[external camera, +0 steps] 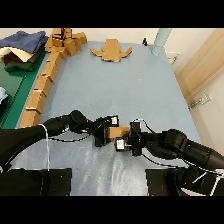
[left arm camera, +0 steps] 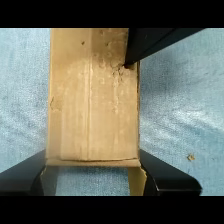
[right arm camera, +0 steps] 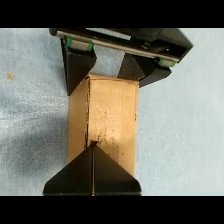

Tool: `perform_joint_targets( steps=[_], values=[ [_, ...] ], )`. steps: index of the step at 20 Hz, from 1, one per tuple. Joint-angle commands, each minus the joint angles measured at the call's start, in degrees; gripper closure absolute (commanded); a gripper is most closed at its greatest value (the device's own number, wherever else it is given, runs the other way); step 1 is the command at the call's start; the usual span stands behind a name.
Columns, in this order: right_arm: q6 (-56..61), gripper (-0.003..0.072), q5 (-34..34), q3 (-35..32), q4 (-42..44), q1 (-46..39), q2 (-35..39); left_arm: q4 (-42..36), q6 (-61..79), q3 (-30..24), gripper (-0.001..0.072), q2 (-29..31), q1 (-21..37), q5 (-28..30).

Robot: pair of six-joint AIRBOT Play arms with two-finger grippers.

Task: Fold the box.

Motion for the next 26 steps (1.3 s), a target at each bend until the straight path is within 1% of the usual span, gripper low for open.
perform_joint_targets(
  steps=[1, 6, 13, 16, 22, 24, 26],
  values=[
    [0.0, 0.0680, 0.0, -0.2, 0.2, 0.0, -0.2, 0.0, 0.0, 0.0, 0.0250, 0.0, 0.0, 0.0],
    [0.0, 0.0680, 0.3, -0.3, 0.1, 0.0, 0.3, 0.0, 0.0, 0.0, 0.0250, 0.0, 0.0, 0.0],
    [0.0, 0.0679, 0.2, -0.3, -0.3, 0.0, 4.3, 0.0, 0.0, 0.0, 0.0251, 0.0, 0.0, 0.0],
    [2.4, 0.0679, -1.3, -0.3, -3.1, 0.0, 4.1, 0.0, 0.0, 0.0, 0.0251, 0.0, 0.0, 0.0],
    [4.5, 0.0679, -2.6, -0.3, -3.2, 0.0, 2.3, 0.0, 0.0, 0.0, 0.0251, 0.0, 0.0, 0.0],
    [8.6, 0.0679, -4.4, 0.3, -4.9, 0.0, 3.0, 0.0, 0.0, 0.0, 0.0250, 0.0, 0.0, 0.0],
    [22.5, 0.0679, -10.6, 2.6, -9.6, 0.0, 4.7, 0.0, 0.0, 0.0, 0.0250, 0.0, 0.0, 0.0]
  ],
)
